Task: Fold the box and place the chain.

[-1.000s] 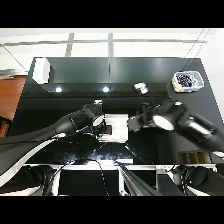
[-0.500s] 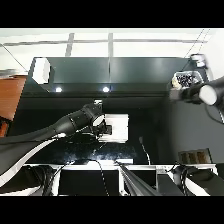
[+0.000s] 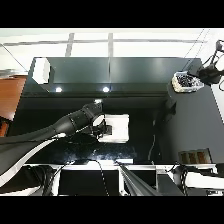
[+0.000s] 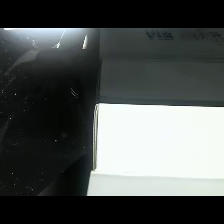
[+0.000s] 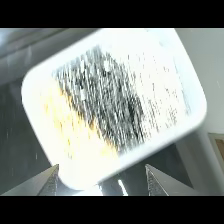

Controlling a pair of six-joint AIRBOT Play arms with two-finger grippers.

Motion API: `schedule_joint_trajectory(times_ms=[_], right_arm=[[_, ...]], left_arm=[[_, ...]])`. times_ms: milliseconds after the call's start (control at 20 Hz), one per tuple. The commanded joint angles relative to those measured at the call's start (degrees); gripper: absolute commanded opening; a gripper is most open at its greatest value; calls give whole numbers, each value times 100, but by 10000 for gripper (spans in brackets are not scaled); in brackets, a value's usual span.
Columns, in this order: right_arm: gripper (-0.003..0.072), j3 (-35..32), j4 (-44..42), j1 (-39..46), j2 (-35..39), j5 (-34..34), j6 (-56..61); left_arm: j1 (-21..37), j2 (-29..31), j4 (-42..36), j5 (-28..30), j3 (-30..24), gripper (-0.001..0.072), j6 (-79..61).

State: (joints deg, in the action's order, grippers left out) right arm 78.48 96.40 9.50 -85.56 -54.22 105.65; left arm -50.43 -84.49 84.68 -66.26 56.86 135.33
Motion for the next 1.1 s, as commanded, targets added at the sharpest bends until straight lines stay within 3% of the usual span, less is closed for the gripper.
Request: schedule_joint_trajectory(times_ms=[0,450,950,1050], right_arm=[[579,914,-42,105,-1005,-15,-109],[579,1268,-39,105,-1818,-15,-264],[574,1268,-35,109,-2035,306,-286],[339,1270,-37,109,-2044,262,-341]], left_arm=[[4,2,-22,-2,2,32,4],[7,2,-142,-2,2,33,0],[7,0,-164,4,2,33,2],[4,0,-164,0,2,33,2]])
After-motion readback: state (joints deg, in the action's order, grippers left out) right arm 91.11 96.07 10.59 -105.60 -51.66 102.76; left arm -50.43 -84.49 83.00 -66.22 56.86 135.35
